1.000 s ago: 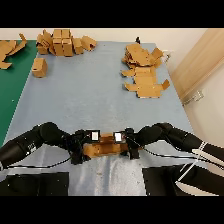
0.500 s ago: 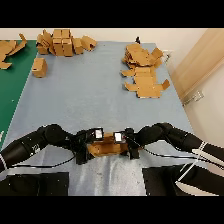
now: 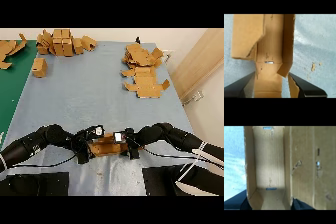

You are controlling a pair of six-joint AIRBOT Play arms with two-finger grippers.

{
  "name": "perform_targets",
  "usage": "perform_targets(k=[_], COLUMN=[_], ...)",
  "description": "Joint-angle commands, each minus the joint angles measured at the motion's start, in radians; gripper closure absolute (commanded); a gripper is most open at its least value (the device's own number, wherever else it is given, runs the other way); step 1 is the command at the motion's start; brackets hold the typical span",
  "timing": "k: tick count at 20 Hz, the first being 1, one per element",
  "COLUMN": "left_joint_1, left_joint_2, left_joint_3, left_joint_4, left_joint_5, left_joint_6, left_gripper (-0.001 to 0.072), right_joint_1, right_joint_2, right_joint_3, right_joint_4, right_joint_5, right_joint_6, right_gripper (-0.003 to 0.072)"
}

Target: Fold the box.

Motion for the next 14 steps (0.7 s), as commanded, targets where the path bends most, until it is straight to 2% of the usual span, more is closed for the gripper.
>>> perform_targets(k=[1, 3, 4, 5, 6, 10, 14], left_joint_1=[0.000, 0.000, 0.000, 0.000, -0.001, -0.009, -0.088], left_joint_2=[0.000, 0.000, 0.000, 0.000, -0.001, 0.000, -0.001], left_joint_3=[0.006, 0.011, 0.011, 0.011, 0.011, 0.011, 0.015], left_joint_4=[0.005, 0.005, 0.006, 0.014, 0.029, 0.047, 0.094], left_joint_5=[-0.010, -0.008, -0.007, -0.010, -0.011, -0.007, 0.045], left_joint_6=[-0.037, -0.037, -0.037, -0.036, -0.037, -0.035, -0.034], left_gripper=[0.0136, 0.0137, 0.0163, 0.0343, 0.0371, 0.0371, 0.0372], right_joint_1=[0.000, 0.000, 0.000, 0.000, 0.000, 0.000, 0.000], right_joint_2=[0.000, 0.000, 0.000, 0.000, 0.000, 0.000, 0.000], right_joint_3=[0.000, 0.000, 0.000, 0.001, 0.000, 0.000, 0.000], right_joint_4=[0.000, 0.000, 0.000, 0.000, 0.000, 0.000, 0.000], right_joint_5=[0.000, 0.000, 0.000, 0.000, 0.000, 0.000, 0.000], right_joint_6=[0.000, 0.000, 0.000, 0.000, 0.000, 0.000, 0.000], right_gripper=[0.0105, 0.0105, 0.0105, 0.0105, 0.0105, 0.0105, 0.0105])
